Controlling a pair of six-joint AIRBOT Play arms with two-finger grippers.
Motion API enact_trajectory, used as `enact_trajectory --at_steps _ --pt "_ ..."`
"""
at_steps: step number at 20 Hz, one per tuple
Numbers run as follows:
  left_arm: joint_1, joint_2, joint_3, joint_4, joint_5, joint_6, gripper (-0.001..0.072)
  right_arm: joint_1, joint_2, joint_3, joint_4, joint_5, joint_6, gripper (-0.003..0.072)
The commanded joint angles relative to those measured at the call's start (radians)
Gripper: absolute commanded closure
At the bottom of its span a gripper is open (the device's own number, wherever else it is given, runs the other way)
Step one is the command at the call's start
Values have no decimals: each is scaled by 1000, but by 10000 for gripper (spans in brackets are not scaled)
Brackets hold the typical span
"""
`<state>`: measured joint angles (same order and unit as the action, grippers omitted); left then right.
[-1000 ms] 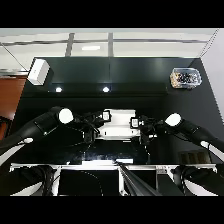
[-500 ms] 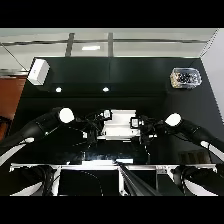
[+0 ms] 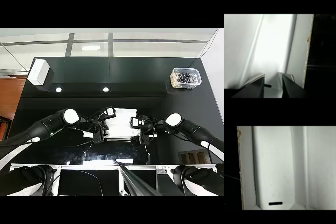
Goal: Fold the box and place the chain.
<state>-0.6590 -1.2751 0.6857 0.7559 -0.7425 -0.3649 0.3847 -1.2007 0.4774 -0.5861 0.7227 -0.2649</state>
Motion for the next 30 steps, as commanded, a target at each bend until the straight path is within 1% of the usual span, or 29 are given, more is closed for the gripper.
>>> enact_trajectory --at_steps 1,3,4,5,6,7,8,9,10,11,12,13,14,15,16,18,20,21,23,24,25,26,28,29,30 --pt "-13 -14 0 -13 5 2 438 0 0 0 2 -3 3 219" --pt "-13 -14 0 -12 5 2 428 0 0 0 2 -3 3 219" --pt "-13 -14 0 -12 4 2 337 0 0 0 2 -3 3 219" --pt "-13 -14 0 -12 3 2 277 0 0 0 2 -3 3 220" --pt "-13 -14 1 -8 -1 2 372 0 0 0 2 -3 3 220" --pt "-13 -14 1 -4 -7 2 487 0 0 0 2 -3 3 220" --pt "-13 -14 2 -6 -11 0 445 0 0 0 2 -3 3 220" --pt "-12 -14 3 -4 -25 -1 430 0 0 0 2 -3 3 220" --pt "-11 -12 12 32 -45 -4 531 0 0 0 2 -3 3 219" --pt "-3 -4 32 131 -101 -13 683 0 0 0 2 -3 3 220" --pt "18 12 56 266 -154 -124 687 0 0 0 2 -3 3 220" --pt "53 41 68 381 -180 -275 686 0 -1 0 2 -3 3 219" --pt "97 79 69 449 -206 -328 686 0 0 0 2 -3 3 219" --pt "159 125 68 475 -237 -338 685 0 0 0 2 -3 3 220" --pt "230 163 68 470 -261 -354 685 0 0 0 2 -3 3 220" --pt "404 214 68 430 -312 -428 685 0 -1 0 2 -3 3 220" --pt "583 220 62 369 -376 -572 685 0 -1 0 2 -4 3 220" --pt "669 216 40 316 -397 -673 683 0 -1 0 2 -5 3 220" --pt "790 202 -25 225 -453 -732 685 0 -1 0 2 -5 3 219" --pt "817 198 -62 196 -472 -732 684 0 0 0 2 -5 4 220" --pt "827 196 -106 152 -463 -782 685 0 0 0 2 -5 3 219" --pt "828 193 -150 102 -451 -852 684 0 -1 0 2 -5 4 219" --pt "822 179 -236 -51 -420 -856 684 0 0 0 2 -5 4 219" --pt "813 167 -263 -97 -409 -839 685 0 0 0 2 -5 4 219" --pt "794 146 -275 -107 -405 -839 685 0 0 0 2 -5 4 220"
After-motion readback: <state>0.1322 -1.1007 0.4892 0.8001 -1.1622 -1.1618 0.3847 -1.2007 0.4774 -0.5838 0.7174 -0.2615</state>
